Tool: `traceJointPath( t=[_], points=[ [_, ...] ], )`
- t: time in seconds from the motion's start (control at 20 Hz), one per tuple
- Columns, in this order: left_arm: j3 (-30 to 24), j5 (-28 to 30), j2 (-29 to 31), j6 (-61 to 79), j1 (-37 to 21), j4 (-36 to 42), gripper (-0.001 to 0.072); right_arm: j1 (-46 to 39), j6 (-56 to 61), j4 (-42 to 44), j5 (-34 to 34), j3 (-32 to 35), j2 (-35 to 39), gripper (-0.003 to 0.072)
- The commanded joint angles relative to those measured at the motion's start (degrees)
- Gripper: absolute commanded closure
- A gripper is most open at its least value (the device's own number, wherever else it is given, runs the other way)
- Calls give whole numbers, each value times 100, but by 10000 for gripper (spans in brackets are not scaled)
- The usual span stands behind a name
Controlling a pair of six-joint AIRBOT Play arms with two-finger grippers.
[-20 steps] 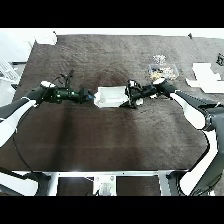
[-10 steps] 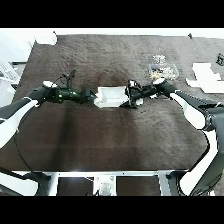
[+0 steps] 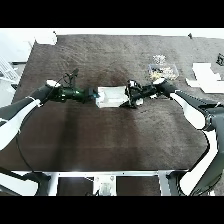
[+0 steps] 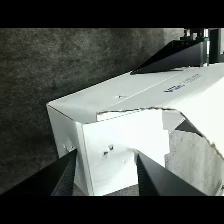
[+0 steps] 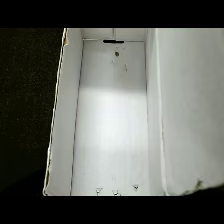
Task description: Fold the box and place the chain.
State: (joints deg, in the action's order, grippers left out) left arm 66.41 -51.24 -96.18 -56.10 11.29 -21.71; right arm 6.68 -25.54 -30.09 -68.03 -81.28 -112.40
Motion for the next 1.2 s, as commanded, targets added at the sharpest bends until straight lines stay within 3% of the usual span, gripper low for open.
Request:
traceJointPath(
  t=[0.0,0.25,0.7,1.15],
  points=[
    [46,127,2,-398,131,-127,289,2,2,0,0,2,-2,105],
    [111,153,2,-693,216,-264,289,2,2,0,0,2,-2,106],
    [916,162,2,-3261,719,-2566,288,2,2,0,0,2,-2,106],
    [975,343,0,-3628,966,-2802,288,2,2,0,2,2,-2,105]
  ],
)
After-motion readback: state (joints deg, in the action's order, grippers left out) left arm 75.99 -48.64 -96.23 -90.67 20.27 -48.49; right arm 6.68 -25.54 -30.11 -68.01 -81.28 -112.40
